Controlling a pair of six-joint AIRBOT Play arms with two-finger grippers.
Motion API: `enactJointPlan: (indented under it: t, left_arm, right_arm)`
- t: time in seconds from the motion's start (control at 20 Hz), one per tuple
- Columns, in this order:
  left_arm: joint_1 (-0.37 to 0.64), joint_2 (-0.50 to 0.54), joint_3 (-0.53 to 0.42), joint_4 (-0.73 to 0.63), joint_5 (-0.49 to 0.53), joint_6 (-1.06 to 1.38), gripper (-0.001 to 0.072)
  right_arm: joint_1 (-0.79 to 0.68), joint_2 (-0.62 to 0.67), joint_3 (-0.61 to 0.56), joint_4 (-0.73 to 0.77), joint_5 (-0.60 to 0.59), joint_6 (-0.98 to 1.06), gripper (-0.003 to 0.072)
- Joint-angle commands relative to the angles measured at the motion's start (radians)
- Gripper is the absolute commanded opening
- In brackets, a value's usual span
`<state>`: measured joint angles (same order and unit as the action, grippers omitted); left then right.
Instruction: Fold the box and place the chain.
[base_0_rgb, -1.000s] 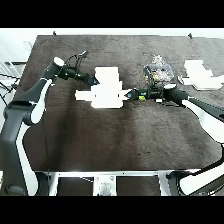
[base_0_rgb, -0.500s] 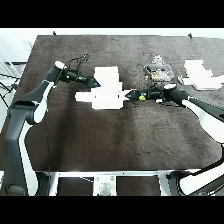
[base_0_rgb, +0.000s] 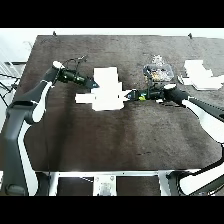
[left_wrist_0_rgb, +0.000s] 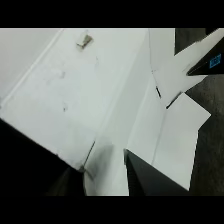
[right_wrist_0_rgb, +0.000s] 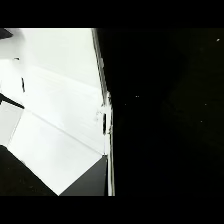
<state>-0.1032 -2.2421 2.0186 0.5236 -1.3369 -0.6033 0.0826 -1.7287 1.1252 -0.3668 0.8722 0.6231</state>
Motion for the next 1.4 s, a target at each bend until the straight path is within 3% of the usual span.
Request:
enactJointPlan:
  t: [0.0,0.4,0.45,0.65,0.75,0.8,0.85,0.9,1.35]
  left_arm:
    - [0.027,0.000,0.000,-0.022,-0.033,0.031,0.0351]
    - [0.010,-0.023,0.000,-0.060,-0.056,0.094,0.0346]
    - [0.011,-0.023,0.000,-0.066,-0.056,0.103,0.0216]
    - [0.009,-0.026,0.000,-0.107,-0.050,0.130,0.0187]
    - [0.006,-0.032,0.000,-0.117,-0.056,0.142,0.0051]
    - [0.006,-0.035,0.000,-0.119,-0.059,0.161,0.0021]
    - [0.006,-0.035,0.000,-0.121,-0.059,0.176,0.0021]
    - [0.006,-0.034,0.000,-0.121,-0.064,0.215,0.0020]
    - [0.006,-0.032,0.000,-0.154,-0.143,0.574,0.0013]
  right_arm:
    - [-0.001,-0.001,0.000,0.000,-0.001,0.001,0.0010]
    - [0.001,-0.001,0.000,0.000,-0.001,0.004,0.0009]
    - [0.001,-0.001,0.000,0.000,-0.001,0.004,0.0010]
    - [0.001,-0.001,0.000,0.000,0.000,0.004,0.0010]
    - [0.001,-0.001,0.000,0.000,0.000,0.004,0.0011]
    - [0.001,-0.001,0.000,0.000,0.000,0.004,0.0036]
    - [0.001,0.000,0.000,0.000,0.000,0.004,0.0167]
    - [-0.002,0.000,0.000,0.000,0.000,0.003,0.0214]
    - [-0.242,0.055,-0.002,0.009,0.064,-0.015,0.0226]
